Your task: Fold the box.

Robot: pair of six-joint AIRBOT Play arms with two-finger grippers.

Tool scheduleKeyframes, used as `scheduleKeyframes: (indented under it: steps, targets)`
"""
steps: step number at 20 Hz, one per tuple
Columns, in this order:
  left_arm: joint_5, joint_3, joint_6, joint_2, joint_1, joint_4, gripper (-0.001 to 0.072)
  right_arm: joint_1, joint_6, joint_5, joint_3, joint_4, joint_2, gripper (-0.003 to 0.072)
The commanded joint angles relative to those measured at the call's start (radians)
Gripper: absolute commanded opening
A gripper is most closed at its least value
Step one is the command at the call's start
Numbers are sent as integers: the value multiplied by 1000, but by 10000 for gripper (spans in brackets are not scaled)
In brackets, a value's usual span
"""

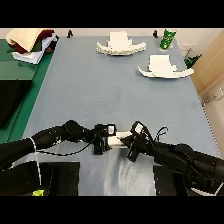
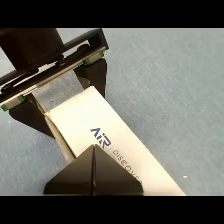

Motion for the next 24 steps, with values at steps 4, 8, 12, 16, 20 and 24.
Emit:
scheduleKeyframes:
  steps: [4, 8, 12, 16, 20, 24]
  targets:
    - [0, 1, 0, 1, 0, 0, 515, -41, 0, 0, 10, -11, 121, 14]
    - [0, 1, 0, 1, 0, 0, 514, -121, 14, -195, 113, -99, 118, 14]
    - [0, 1, 0, 1, 0, 0, 514, -311, 349, -514, 299, -518, 93, 14]
    - [0, 1, 0, 1, 0, 0, 514, -519, 608, -886, 516, -752, -23, 15]
    - [0, 1, 0, 1, 0, 0, 514, -615, 713, -1139, 684, -654, -203, 15]
    - [0, 1, 0, 1, 0, 0, 515, -617, 774, -1121, 719, -589, -319, 16]
